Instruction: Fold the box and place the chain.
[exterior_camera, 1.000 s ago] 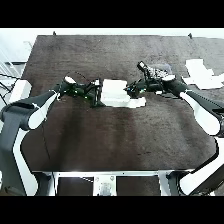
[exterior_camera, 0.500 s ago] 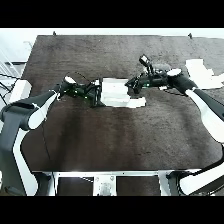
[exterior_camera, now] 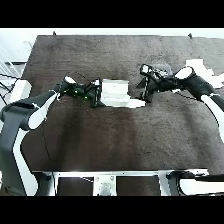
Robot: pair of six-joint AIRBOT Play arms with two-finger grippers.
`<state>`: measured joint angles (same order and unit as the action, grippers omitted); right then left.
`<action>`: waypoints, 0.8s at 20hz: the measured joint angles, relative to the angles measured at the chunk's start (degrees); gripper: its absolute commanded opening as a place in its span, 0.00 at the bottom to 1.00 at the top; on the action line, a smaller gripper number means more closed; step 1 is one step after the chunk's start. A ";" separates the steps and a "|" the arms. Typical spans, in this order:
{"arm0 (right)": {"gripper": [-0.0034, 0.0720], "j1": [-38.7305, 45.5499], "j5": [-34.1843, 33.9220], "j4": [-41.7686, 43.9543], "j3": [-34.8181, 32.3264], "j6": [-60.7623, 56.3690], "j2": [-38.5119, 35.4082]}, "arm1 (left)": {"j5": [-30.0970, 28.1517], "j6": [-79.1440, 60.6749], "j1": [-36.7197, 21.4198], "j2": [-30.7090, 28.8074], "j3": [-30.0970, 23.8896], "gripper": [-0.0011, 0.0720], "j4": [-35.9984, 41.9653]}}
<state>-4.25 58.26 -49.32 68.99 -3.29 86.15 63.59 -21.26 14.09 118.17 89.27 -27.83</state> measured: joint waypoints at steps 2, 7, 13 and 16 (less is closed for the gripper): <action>0.84 -0.31 -0.35 -1.40 -0.48 1.05 1.09 | 0.00 0.00 0.00 0.00 0.00 0.87 0.00; 0.84 -1.79 -2.27 -2.19 -0.90 3.72 4.68 | -0.02 0.00 0.00 0.00 0.00 0.87 0.00; 0.82 -2.67 -6.01 0.24 -0.92 5.86 7.50 | -0.02 0.00 0.00 0.00 0.00 0.87 0.02; 0.58 -3.04 -6.80 1.57 -0.92 6.49 8.28 | -0.04 -0.02 0.00 0.00 0.00 0.87 0.02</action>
